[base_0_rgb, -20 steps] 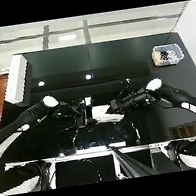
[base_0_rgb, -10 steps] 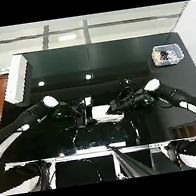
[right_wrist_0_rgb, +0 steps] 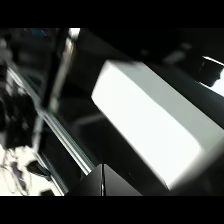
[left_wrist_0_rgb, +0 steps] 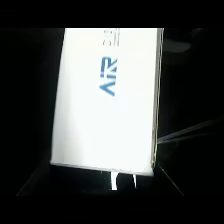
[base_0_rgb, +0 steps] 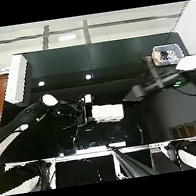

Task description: Fold the box and place the chain.

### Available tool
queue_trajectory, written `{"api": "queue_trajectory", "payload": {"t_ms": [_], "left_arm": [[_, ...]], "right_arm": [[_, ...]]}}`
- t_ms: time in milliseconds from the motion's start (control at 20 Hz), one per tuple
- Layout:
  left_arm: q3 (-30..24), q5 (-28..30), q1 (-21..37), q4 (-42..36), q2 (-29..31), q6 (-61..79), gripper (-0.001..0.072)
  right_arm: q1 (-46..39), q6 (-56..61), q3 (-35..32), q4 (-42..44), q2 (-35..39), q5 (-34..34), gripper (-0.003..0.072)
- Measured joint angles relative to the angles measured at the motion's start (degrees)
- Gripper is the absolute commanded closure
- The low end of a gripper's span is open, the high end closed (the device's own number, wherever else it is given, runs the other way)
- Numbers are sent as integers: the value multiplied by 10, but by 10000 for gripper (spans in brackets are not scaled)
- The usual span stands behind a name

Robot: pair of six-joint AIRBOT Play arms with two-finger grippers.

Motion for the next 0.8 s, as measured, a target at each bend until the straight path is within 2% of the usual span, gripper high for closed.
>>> {"api": "queue_trajectory", "payload": {"t_ms": [200,350,600,800], "left_arm": [[18,-64,17,45,47,-87,2],[47,-89,8,50,59,-133,4],[123,-93,-39,44,-4,-161,8],[151,-94,-53,41,-48,-167,8]], "right_arm": [[-101,19,6,-84,92,64,679],[-140,29,7,-113,121,77,678],[-159,37,7,-124,136,56,678],[-163,42,7,-126,138,53,678]]}}
